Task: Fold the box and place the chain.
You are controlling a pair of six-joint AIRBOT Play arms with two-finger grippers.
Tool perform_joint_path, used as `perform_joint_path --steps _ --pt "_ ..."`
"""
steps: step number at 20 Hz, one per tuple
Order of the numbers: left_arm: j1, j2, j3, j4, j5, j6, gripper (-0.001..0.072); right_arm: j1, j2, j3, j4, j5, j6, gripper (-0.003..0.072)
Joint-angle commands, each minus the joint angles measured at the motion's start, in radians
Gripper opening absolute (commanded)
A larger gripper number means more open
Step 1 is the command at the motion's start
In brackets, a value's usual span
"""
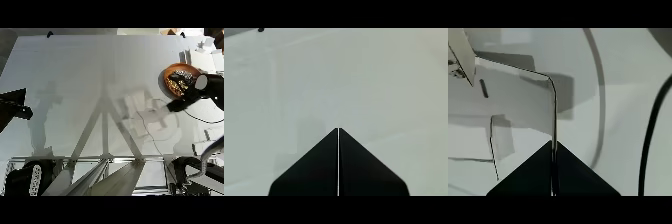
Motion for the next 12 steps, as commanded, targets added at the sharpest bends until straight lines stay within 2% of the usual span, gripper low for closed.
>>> perform_joint_path --steps 1,3,5,10,12 --pt "0.0 0.001 0.001 0.0 0.0 0.0 0.0011 0.036 0.005 0.0 0.381 -0.2 -0.13 0.0002" --pt "0.0 0.001 0.001 0.0 0.0 0.0 0.0011 0.036 0.0 0.0 0.54 -0.272 -0.216 0.0002" --pt "0.0 0.001 0.001 0.0 0.0 0.0 0.0011 0.036 -0.022 -0.003 0.621 -0.294 -0.282 0.0002" --pt "0.001 0.001 0.001 0.0 0.0 0.0 0.0011 0.037 -0.05 -0.114 0.741 -0.44 -0.309 0.0002" --pt "0.0 0.001 0.001 0.0 0.0 0.0 0.0011 0.037 -0.05 -0.134 0.713 -0.433 -0.304 0.0002"
